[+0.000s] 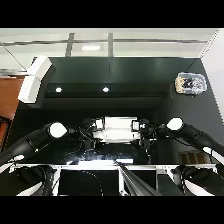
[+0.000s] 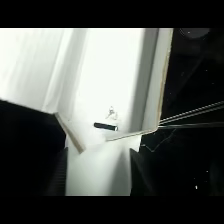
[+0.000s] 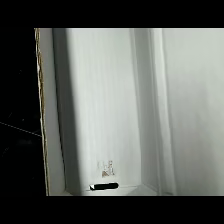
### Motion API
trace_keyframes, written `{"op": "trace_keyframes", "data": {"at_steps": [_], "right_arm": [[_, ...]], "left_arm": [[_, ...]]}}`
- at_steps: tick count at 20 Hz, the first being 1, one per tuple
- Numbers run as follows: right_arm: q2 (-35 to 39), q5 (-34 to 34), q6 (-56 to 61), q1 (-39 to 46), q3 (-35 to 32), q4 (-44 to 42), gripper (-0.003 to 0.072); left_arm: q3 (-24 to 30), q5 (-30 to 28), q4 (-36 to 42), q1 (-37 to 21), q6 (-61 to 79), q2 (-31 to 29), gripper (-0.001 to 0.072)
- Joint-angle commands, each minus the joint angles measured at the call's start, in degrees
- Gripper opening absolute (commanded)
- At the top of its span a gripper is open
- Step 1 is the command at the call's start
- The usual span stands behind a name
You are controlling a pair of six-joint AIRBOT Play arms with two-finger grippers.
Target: Fold the box and place the chain.
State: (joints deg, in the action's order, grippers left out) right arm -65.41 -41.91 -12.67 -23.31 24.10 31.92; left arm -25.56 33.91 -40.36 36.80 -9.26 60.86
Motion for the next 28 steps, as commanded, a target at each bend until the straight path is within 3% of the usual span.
{"op": "trace_keyframes", "data": {"at_steps": [1,4,5,6,10,17,21,23,24,25,26,28], "right_arm": [[0.0,0.02,-0.02,-0.02,0.04,0.0,0.0119],[0.0,0.0,-0.02,-0.02,0.04,0.0,0.0119],[0.0,0.0,-0.02,-0.02,0.04,0.0,0.0119],[0.0,0.02,-0.02,-0.02,0.04,0.0,0.0119],[0.0,0.02,-0.02,-0.02,0.04,0.0,0.0119],[0.0,0.02,-0.02,-0.02,0.04,0.0,0.0119],[0.0,0.02,-0.02,-0.02,0.04,0.0,0.012],[0.0,0.02,-0.02,-0.02,0.04,0.0,0.012],[0.0,0.02,-0.02,-0.02,0.04,0.0,0.0119],[0.0,0.02,-0.02,-0.02,0.04,0.0,0.0119],[0.0,0.02,-0.02,-0.02,0.04,0.0,0.0119],[0.0,0.02,-0.02,-0.02,0.04,0.0,0.0119]], "left_arm": [[-0.09,-1.38,0.83,2.51,0.09,0.31,0.0334],[-0.07,-4.26,3.96,3.58,0.04,0.33,0.0326],[-0.07,-4.96,7.04,3.58,0.04,0.35,0.0227],[-0.07,-5.35,8.7,3.58,0.11,0.44,0.0215],[-0.07,-6.75,10.29,3.58,0.11,1.7,0.0215],[-0.09,-6.62,23.67,3.58,8.46,6.27,0.0216],[-0.09,-6.86,24.35,3.56,9.29,6.32,0.0222],[-0.07,-6.84,24.33,3.56,9.29,6.32,0.0252],[-0.07,-6.82,24.33,3.56,9.29,6.32,0.0315],[-0.07,-6.82,24.33,3.56,9.31,6.32,0.0464],[-0.07,-6.64,24.28,3.56,9.31,6.32,0.0484],[-0.07,-6.43,23.91,3.56,9.29,6.32,0.0315]]}}
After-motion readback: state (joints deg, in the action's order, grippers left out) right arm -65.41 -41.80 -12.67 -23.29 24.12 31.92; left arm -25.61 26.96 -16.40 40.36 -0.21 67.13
